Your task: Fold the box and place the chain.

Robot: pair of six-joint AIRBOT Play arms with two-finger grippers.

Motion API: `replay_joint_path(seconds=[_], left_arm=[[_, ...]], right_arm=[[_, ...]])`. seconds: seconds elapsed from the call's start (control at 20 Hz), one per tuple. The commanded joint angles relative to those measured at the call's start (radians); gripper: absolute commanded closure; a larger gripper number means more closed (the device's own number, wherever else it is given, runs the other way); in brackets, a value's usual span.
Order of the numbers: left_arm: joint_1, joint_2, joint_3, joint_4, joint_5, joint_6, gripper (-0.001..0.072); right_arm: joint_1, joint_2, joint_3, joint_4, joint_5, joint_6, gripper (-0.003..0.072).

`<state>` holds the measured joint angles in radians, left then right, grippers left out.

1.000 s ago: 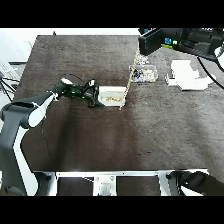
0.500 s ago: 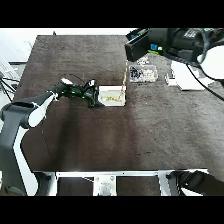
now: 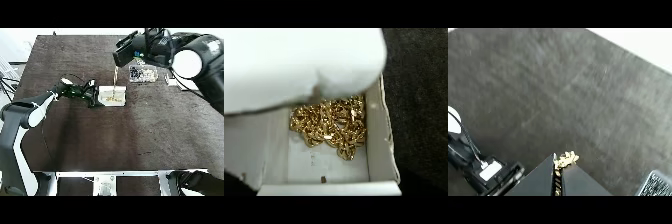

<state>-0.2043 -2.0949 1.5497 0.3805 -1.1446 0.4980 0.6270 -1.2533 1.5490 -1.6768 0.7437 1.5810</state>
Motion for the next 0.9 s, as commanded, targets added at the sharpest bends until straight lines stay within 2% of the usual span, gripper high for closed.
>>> replay_joint_path(seconds=[0.0,0.2,0.55,0.85], left_arm=[[0.001,0.0,0.001,0.0,0.0,0.0,0.0178],[0.0,0.0,0.001,0.0,0.0,0.0,0.0178],[0.0,0.0,0.001,0.0,0.0,0.0,0.0178],[0.001,0.0,0.001,0.0,0.0,0.0,0.0178]], right_arm=[[0.001,-0.06,-0.036,0.0,-0.003,0.038,0.0675],[0.001,-0.096,-0.17,0.071,-0.01,0.069,0.0675],[0.001,-0.129,-0.439,0.194,-0.239,0.069,0.0675],[0.0,-0.221,-0.485,0.196,-0.34,0.069,0.0676]])
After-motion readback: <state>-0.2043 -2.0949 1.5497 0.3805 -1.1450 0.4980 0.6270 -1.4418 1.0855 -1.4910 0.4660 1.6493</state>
